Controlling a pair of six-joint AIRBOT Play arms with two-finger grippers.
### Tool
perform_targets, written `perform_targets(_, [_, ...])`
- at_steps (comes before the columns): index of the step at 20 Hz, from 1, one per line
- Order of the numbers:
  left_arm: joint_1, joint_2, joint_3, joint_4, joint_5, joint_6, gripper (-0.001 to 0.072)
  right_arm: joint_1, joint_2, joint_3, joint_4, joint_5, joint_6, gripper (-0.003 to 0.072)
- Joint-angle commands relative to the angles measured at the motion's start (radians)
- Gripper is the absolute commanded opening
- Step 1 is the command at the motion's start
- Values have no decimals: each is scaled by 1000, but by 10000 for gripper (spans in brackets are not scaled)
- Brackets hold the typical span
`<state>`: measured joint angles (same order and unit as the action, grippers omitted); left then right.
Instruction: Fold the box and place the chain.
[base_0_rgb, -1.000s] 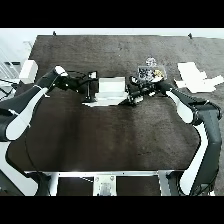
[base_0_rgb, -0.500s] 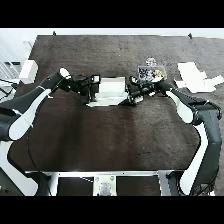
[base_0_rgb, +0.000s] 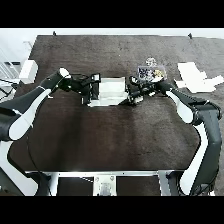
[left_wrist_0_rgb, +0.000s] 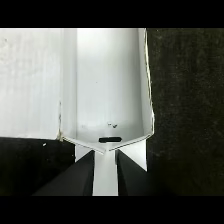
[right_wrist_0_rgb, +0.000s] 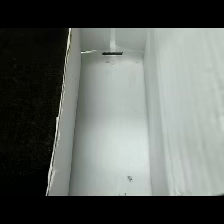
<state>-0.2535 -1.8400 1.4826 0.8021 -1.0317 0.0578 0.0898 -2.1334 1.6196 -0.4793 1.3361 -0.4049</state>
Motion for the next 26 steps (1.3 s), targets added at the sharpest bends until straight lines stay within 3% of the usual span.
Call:
perform_targets(1, [-1, 0, 0, -31, -9, 3, 178, 0, 0, 0, 0, 0, 0, 571])
perform_targets(13, [-1, -43, 0, -206, -9, 74, 181, 0, 0, 0, 0, 0, 0, 571])
perform_targets(15, [-1, -47, 0, -240, -45, 104, 387, 0, 0, 0, 0, 0, 0, 571])
perform_targets(18, [0, -48, 0, -235, -39, 104, 388, 0, 0, 0, 0, 0, 0, 571])
perform_targets(19, [0, -48, 0, -233, -39, 105, 436, 0, 1, 0, 0, 0, 0, 571])
perform_targets(20, [0, -48, 0, -233, -31, 104, 647, 0, 0, 0, 0, 0, 0, 571])
perform_targets(26, [0, -48, 0, -233, -24, 100, 668, 0, 0, 0, 0, 0, 0, 570])
